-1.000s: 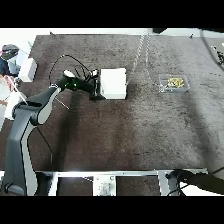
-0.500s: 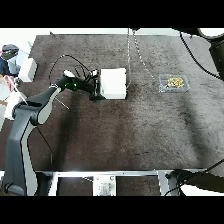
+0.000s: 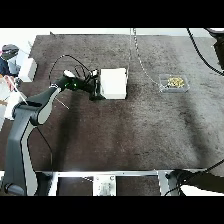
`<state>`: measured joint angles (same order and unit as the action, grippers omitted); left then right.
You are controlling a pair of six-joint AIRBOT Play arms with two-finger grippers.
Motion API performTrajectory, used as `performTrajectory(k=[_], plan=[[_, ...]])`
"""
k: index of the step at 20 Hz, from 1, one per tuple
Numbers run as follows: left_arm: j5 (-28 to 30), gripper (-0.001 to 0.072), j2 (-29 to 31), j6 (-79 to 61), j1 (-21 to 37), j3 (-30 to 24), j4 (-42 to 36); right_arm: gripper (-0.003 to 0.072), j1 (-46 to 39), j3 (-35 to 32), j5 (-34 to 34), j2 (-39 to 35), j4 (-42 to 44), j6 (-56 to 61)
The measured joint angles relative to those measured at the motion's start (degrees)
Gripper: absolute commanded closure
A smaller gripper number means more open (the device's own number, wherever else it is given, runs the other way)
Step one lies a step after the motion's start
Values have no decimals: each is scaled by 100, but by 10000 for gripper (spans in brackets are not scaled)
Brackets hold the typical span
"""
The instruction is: Fold the box and place the chain.
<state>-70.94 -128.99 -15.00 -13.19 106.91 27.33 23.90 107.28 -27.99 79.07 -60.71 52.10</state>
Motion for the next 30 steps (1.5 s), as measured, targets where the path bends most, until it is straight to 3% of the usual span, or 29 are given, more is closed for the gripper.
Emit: performTrajectory(k=[10,15,22,23,24,27,30], plan=[[0,242,0,0,0,0,0,675,2,70,-208,197,-173,-4],[0,242,0,0,0,0,0,675,4,-76,-1075,420,-210,81],[0,242,0,0,0,0,0,672,-28,-1392,-1604,527,-341,313],[0,242,0,0,0,0,0,563,-57,-1646,-1508,533,-385,391],[0,242,0,0,0,0,0,505,-103,-1862,-1405,535,-428,468],[0,242,0,0,0,0,2,506,-385,-2328,-1095,544,-496,745],[0,242,0,0,0,0,0,504,-879,-2553,-1270,542,-525,1088]])
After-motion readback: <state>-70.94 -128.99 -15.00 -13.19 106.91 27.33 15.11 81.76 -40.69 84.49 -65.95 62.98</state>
